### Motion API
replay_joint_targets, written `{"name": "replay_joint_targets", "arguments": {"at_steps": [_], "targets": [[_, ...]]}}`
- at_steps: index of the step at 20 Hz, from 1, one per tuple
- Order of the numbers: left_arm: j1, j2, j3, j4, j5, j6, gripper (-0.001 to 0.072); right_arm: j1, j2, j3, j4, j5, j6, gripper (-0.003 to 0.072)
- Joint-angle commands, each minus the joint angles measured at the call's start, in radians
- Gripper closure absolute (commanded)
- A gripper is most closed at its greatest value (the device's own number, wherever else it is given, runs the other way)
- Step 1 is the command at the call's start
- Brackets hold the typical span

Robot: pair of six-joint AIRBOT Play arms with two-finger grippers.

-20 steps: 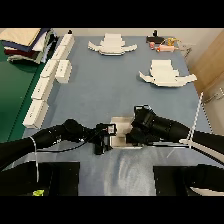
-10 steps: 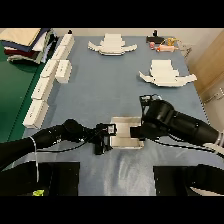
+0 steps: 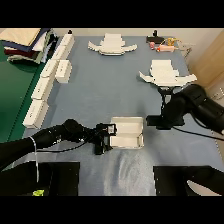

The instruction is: Fold the box.

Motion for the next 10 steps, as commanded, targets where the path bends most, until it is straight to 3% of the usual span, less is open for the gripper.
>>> {"name": "replay_joint_targets", "arguments": {"at_steps": [1,3,4,7,10], "targets": [[0.0,-0.001,0.0,0.0,0.0,0.0,0.0183,-0.31,-0.095,-0.001,0.545,0.167,-0.563,0.0684],[0.0,-0.001,0.0,0.0,0.0,0.0,0.0182,-0.429,-0.214,0.041,0.808,0.108,-0.752,0.0684],[0.0,-0.001,0.0,0.0,0.0,0.0,0.0182,-0.455,-0.275,0.071,0.863,0.061,-0.785,0.0684],[0.0,-0.001,0.0,0.0,0.0,0.0,0.0182,-0.447,-0.436,0.171,0.902,-0.101,-0.846,0.0684],[0.0,-0.001,0.0,0.0,0.0,0.0,0.0182,-0.394,-0.477,0.196,0.889,-0.207,-0.908,0.0684]]}}
